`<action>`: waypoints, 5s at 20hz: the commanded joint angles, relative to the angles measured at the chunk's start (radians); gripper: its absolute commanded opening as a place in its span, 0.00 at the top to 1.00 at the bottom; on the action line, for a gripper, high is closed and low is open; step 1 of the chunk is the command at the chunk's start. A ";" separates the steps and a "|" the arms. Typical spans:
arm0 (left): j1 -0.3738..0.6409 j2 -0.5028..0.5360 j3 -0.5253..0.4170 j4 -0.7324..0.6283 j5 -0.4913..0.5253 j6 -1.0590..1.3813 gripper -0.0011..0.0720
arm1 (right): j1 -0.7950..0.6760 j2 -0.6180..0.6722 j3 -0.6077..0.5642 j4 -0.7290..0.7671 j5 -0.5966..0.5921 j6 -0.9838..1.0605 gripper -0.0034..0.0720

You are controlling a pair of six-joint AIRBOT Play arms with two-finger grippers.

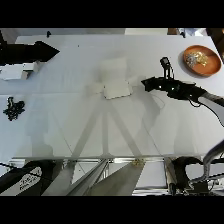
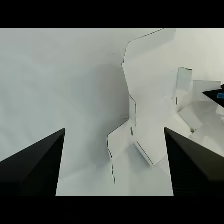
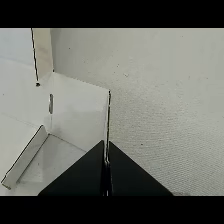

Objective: Fold the box and place the chain.

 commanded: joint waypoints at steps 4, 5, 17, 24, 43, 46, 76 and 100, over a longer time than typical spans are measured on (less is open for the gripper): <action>0.000 0.000 0.001 0.002 0.018 -0.003 0.03 | 0.001 0.000 0.000 0.000 0.000 0.000 0.94; 0.000 0.000 0.001 0.002 0.017 -0.003 0.03 | 0.001 0.000 0.000 0.000 0.001 0.000 0.94; -0.075 -0.216 0.086 -0.085 -0.119 0.204 0.35 | 0.001 0.000 0.000 0.000 0.000 0.000 0.94; -0.273 -0.583 0.407 0.017 -0.270 0.115 0.21 | 0.001 0.000 0.000 0.000 0.000 0.000 0.94; -0.370 -0.745 0.417 -0.003 0.077 0.007 0.11 | 0.001 0.000 0.000 0.000 0.000 0.000 0.94; -0.349 -0.745 0.417 -0.003 0.077 0.029 0.11 | 0.001 0.000 0.000 0.000 0.001 0.000 0.94; -0.397 -0.899 0.671 0.044 -0.224 0.360 0.42 | 0.001 0.000 0.000 0.000 0.000 0.000 0.94; -0.422 -0.899 0.671 0.177 -0.225 0.435 0.97 | 0.001 0.000 0.000 0.000 0.000 0.000 0.94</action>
